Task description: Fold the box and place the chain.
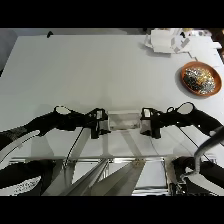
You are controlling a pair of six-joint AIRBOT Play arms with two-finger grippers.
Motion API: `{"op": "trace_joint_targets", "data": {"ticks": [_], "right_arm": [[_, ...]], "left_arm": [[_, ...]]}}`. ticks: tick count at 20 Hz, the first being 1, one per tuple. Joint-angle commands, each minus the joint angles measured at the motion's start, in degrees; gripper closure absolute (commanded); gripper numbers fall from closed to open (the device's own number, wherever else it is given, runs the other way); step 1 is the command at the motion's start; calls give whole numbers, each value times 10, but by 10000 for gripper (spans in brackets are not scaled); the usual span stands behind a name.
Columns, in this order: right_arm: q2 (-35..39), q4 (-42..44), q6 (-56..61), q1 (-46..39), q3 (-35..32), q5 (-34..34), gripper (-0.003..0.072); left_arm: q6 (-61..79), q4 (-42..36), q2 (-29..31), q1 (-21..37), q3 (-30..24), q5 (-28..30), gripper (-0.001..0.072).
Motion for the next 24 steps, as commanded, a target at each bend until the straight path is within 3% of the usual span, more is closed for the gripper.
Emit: {"op": "trace_joint_targets", "data": {"ticks": [1,2,4,5,6,7,10,15,17,24], "right_arm": [[75,-85,81,-38,0,-10,72],[104,-79,81,-46,0,-9,79],[155,-47,80,-46,0,8,190],[173,-8,79,-45,0,26,313],[185,41,77,-40,0,48,528],[187,78,76,-33,0,80,669],[167,130,76,22,-10,69,673],[121,255,78,96,-10,-145,673],[106,295,78,96,-10,-193,673],[1,276,98,96,-10,-189,672]], "left_arm": [[0,1,0,0,0,-1,601],[0,1,0,0,0,-1,601],[0,1,0,0,0,-1,601],[0,1,0,0,0,-1,601],[0,1,0,0,0,-1,601],[0,1,0,0,0,-1,601],[0,1,0,0,0,-1,601],[0,1,0,0,0,-1,601],[0,1,0,0,0,-1,601],[0,1,0,0,0,-1,601]]}}
